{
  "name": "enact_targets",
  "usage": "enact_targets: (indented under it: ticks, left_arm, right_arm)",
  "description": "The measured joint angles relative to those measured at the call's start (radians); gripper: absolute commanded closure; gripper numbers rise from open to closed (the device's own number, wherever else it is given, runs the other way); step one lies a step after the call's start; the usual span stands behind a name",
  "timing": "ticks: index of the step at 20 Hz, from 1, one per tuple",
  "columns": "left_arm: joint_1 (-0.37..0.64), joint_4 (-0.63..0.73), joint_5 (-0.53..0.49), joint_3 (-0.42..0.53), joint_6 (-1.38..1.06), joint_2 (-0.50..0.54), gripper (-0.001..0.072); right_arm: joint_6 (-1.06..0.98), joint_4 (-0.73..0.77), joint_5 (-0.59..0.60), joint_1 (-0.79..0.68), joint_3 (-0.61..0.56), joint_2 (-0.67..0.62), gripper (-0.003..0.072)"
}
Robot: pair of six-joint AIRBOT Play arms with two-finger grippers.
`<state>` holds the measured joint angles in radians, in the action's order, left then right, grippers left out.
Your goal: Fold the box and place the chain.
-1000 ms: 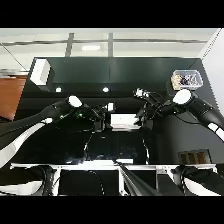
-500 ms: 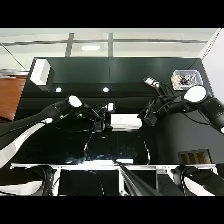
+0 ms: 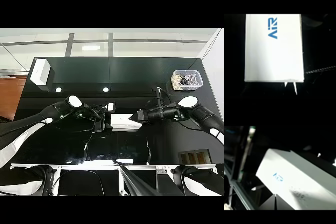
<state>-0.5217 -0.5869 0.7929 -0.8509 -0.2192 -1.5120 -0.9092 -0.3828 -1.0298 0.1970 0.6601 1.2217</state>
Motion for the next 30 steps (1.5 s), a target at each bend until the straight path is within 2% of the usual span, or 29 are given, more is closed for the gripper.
enact_targets:
  ticks: [4, 9, 13, 14, 16, 21, 25, 28, 30]
  left_arm:
    - [0.0, 0.0, 0.0, 0.0, 0.0, 0.0, 0.0376]
    - [0.0, 0.0, 0.0, 0.0, 0.0, 0.0, 0.0376]
    - [0.0, 0.0, -0.005, 0.0, 0.0, 0.0, 0.0374]
    - [0.0, 0.0, -0.005, 0.0, 0.0, 0.0, 0.0353]
    - [0.002, -0.003, -0.002, 0.0, 0.0, 0.004, -0.0011]
    - [0.028, -0.056, 0.007, 0.0, 0.069, 0.071, -0.0011]
    - [0.04, -0.095, 0.08, -0.014, 0.21, 0.166, -0.0006]
    - [-0.002, -0.104, 0.108, -0.075, 0.325, 0.176, -0.0006]
    - [-0.041, -0.109, 0.116, -0.141, 0.369, 0.138, -0.0006]
  right_arm:
    - [-0.127, -0.089, 0.027, 0.0, -0.006, 0.038, 0.0674]
    - [-0.186, -0.15, 0.048, 0.0, -0.005, 0.047, 0.0674]
    - [-0.189, -0.228, 0.009, -0.008, 0.056, 0.009, 0.0674]
    - [-0.189, -0.231, -0.019, -0.017, 0.085, -0.014, 0.0674]
    - [-0.188, -0.249, -0.099, -0.048, 0.141, -0.08, 0.0674]
    - [-0.215, -0.378, -0.19, -0.225, 0.203, -0.276, 0.0674]
    - [-0.23, -0.45, -0.225, -0.356, 0.212, -0.346, 0.0674]
    - [-0.237, -0.468, -0.2, -0.398, 0.216, -0.363, 0.0674]
    - [-0.237, -0.474, -0.185, -0.41, 0.216, -0.368, 0.0674]
